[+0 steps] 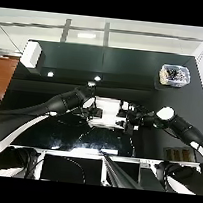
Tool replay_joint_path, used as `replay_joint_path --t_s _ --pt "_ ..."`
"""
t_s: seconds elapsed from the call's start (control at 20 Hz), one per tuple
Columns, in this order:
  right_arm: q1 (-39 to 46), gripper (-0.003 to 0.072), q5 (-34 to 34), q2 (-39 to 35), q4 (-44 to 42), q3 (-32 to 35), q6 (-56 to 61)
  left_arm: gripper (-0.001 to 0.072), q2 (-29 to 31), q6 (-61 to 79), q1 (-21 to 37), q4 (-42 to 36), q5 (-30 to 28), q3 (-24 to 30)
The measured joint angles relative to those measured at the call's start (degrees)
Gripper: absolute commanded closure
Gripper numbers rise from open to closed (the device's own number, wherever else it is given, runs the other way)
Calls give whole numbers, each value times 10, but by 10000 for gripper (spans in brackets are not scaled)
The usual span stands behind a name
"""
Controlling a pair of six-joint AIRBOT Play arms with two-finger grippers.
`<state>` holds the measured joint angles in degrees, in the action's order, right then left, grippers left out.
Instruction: Fold the box and place the chain.
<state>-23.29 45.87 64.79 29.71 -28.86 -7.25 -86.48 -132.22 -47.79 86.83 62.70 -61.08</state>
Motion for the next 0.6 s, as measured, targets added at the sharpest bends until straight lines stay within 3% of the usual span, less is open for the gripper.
replay_joint_path --t_s 0.55,0.6 --pt "0 318 2 17 -21 0 2 678 0 0 0 -3 -1 0" --pt "0 258 1 18 -21 0 2 679 0 0 0 -3 -2 0"
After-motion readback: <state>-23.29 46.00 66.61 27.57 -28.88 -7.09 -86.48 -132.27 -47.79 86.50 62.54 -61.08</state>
